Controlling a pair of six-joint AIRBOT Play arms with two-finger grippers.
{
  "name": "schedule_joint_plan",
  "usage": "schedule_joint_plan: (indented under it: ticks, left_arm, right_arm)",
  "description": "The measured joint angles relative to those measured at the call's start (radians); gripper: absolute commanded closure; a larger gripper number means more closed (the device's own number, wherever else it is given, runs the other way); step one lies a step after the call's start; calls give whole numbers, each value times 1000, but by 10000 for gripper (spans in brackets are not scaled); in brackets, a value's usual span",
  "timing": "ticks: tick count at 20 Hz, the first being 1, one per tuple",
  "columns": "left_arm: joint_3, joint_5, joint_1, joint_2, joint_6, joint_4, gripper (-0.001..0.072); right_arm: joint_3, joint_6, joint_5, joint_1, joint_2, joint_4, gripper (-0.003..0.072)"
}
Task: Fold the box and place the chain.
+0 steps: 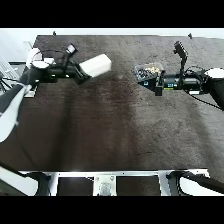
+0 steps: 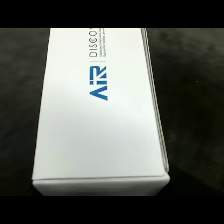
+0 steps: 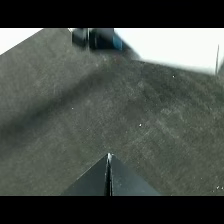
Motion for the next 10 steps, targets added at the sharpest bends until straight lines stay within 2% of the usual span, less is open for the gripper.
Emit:
schedule_joint_plan:
  ticks: [4, 7, 9, 10]
  left_arm:
    - [-213, 390, 40, 175, -65, -15, 691]
    - [-343, 651, 49, 255, -106, -26, 691]
    - [-390, 753, 66, 282, -131, -30, 692]
    - [-404, 770, 82, 287, -147, -31, 692]
  right_arm:
    - [-60, 3, 0, -6, 19, 0, 676]
    - [-99, 4, 0, -8, 24, 0, 676]
    - [-119, 5, -1, -8, 25, 0, 676]
    - [-128, 5, 0, -8, 25, 0, 676]
